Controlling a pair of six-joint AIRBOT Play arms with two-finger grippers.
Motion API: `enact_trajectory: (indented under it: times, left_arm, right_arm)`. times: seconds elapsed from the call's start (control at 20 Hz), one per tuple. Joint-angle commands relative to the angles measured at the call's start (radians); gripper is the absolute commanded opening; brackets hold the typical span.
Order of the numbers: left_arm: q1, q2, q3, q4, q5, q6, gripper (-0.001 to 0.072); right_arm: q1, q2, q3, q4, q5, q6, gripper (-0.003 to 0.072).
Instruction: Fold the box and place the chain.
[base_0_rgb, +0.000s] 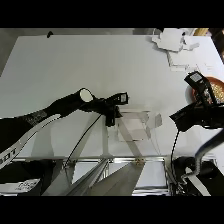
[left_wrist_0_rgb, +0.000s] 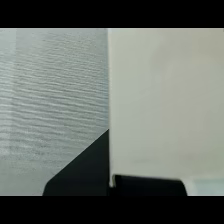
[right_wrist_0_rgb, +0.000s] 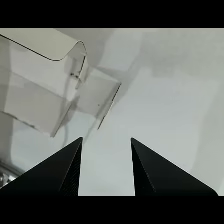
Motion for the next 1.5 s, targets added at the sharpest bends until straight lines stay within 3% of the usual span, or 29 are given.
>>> enact_trajectory:
  times: [0.0,0.25,0.55,0.75,1.45]
  left_arm:
    - [-0.001,-0.005,0.000,0.007,0.007,0.003,0.0006]
    - [-0.001,-0.005,0.000,0.007,0.006,0.002,0.0030]
    - [-0.002,-0.005,0.000,0.007,0.006,0.010,0.0006]
    - [-0.002,-0.005,0.000,0.003,-0.021,0.145,0.0005]
    - [-0.002,-0.007,0.043,-0.005,-0.066,0.159,0.0003]
  right_arm:
    - [0.000,0.000,0.001,0.000,-0.001,-0.020,0.0340]
    - [0.000,0.000,0.001,0.001,-0.001,-0.114,0.0340]
    - [0.000,-0.003,-0.014,0.001,-0.024,-0.132,0.0340]
    - [0.000,-0.004,-0.052,0.000,-0.036,-0.183,0.0340]
    - [0.000,-0.004,-0.087,0.001,-0.076,-0.184,0.0340]
